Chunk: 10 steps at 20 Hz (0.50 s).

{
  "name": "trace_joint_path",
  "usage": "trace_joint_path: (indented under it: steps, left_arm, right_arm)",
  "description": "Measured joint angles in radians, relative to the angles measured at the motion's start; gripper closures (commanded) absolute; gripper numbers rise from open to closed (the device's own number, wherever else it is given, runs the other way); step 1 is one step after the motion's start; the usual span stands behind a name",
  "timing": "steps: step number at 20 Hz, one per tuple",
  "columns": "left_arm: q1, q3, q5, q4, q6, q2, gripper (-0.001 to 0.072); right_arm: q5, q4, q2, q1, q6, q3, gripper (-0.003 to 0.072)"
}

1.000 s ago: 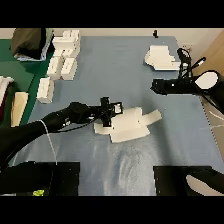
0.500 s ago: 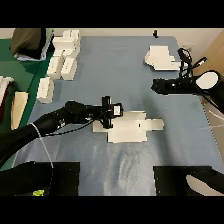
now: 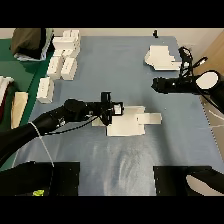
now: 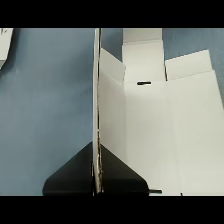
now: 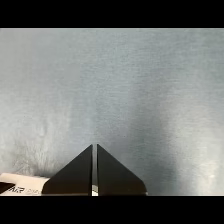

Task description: Fold the box.

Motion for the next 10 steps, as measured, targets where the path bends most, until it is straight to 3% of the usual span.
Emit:
trace_joint_path:
  steps: [10]
  left_arm:
    - [0.003, -0.017, -0.097, -0.167, 0.120, -0.077, 0.0701]
  right_arm:
    - [-0.019, 0.000, 0.000, 0.000, 0.000, 0.000, 0.0642]
